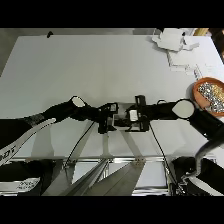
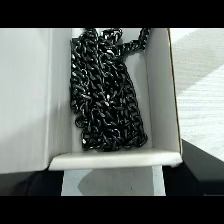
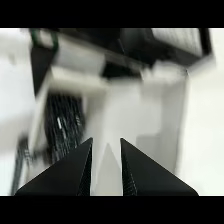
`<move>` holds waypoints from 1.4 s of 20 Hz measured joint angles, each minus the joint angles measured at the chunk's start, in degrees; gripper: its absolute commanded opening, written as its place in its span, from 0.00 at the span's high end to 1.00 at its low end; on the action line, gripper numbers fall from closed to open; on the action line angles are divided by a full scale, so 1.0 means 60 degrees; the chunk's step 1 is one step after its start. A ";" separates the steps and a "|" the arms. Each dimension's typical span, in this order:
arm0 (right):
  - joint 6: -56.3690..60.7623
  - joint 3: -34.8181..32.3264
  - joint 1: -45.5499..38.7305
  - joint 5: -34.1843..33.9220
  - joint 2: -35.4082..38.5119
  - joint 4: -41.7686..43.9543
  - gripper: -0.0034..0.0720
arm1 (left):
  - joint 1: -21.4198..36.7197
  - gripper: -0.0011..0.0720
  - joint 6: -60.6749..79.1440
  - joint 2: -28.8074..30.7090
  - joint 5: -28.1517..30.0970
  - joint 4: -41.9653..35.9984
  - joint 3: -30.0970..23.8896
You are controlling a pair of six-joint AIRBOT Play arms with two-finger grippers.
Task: Fold the box and place the chain.
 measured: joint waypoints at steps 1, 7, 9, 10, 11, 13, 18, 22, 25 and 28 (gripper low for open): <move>0.0004 0.0000 -0.0448 0.0328 0.0146 -0.0259 0.69 | 0.0000 0.48 0.0000 0.0000 0.0000 0.0000 0.0000; -0.0619 -0.0004 -0.2812 0.1177 -0.0040 -0.1679 0.69 | 0.0000 0.48 0.0004 0.0000 0.0000 0.0000 0.0000; -0.0863 -0.0004 -0.3184 0.1024 -0.0528 -0.1854 0.69 | 0.0000 0.48 0.0004 0.0000 0.0004 0.0000 0.0000; -0.0994 -0.0004 -0.3300 0.0929 -0.0801 -0.1920 0.69 | 0.0000 0.48 0.0000 0.0000 0.0000 0.0000 0.0000; -0.1107 -0.0004 -0.3377 0.0856 -0.1111 -0.1963 0.69 | 0.0000 0.48 0.0000 0.0000 0.0004 0.0000 0.0000; -0.1399 -0.0004 -0.3468 0.0747 -0.1668 -0.1989 0.69 | 0.0000 0.48 0.0004 0.0000 0.0000 0.0000 0.0000; -0.1891 0.0000 -0.3544 0.0339 -0.2667 -0.1956 0.69 | 0.0000 0.48 0.0004 0.0000 0.0000 0.0000 0.0000; -0.2237 0.0000 -0.3450 0.0127 -0.3100 -0.1749 0.75 | 0.0000 0.48 0.0004 0.0000 0.0000 0.0000 0.0000; -0.2317 0.0004 -0.3366 0.0040 -0.3264 -0.1661 0.85 | 0.0000 0.48 0.0004 0.0000 0.0000 0.0000 0.0000; -0.2324 0.0000 -0.3330 0.0076 -0.3308 -0.1665 0.93 | 0.0000 0.48 0.0004 0.0000 0.0000 0.0000 0.0000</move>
